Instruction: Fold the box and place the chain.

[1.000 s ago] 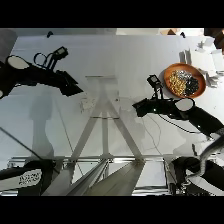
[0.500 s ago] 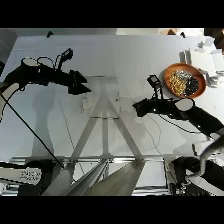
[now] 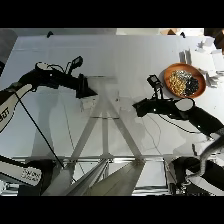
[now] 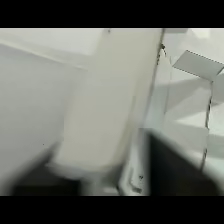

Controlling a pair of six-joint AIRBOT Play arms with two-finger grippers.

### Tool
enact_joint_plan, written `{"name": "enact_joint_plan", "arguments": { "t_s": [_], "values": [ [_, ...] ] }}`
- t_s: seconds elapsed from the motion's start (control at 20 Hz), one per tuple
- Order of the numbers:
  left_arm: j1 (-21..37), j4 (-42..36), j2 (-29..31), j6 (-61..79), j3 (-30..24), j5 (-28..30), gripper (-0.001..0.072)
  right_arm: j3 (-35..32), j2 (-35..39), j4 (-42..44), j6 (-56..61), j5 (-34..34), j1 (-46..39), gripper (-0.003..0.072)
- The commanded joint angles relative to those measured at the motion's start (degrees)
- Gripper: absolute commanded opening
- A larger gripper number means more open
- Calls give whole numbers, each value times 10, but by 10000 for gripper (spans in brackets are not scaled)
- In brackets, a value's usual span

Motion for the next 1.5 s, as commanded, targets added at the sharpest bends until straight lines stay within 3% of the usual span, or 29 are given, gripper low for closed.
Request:
{"name": "enact_joint_plan", "arguments": {
  "t_s": [0.0,1.3,1.35,1.4,1.45],
  "values": [
    [-4,-6,-7,6,1,3,30,0,0,0,0,0,0,10],
    [-5,-6,-7,4,1,0,9,0,0,20,3,1,0,17],
    [-5,-6,-7,3,1,-1,8,0,0,24,4,2,0,114],
    [-5,-8,-7,2,1,-8,8,0,1,30,17,1,0,349],
    [-4,-16,-6,-3,1,-22,7,0,4,46,21,-4,0,525]
  ]
}}
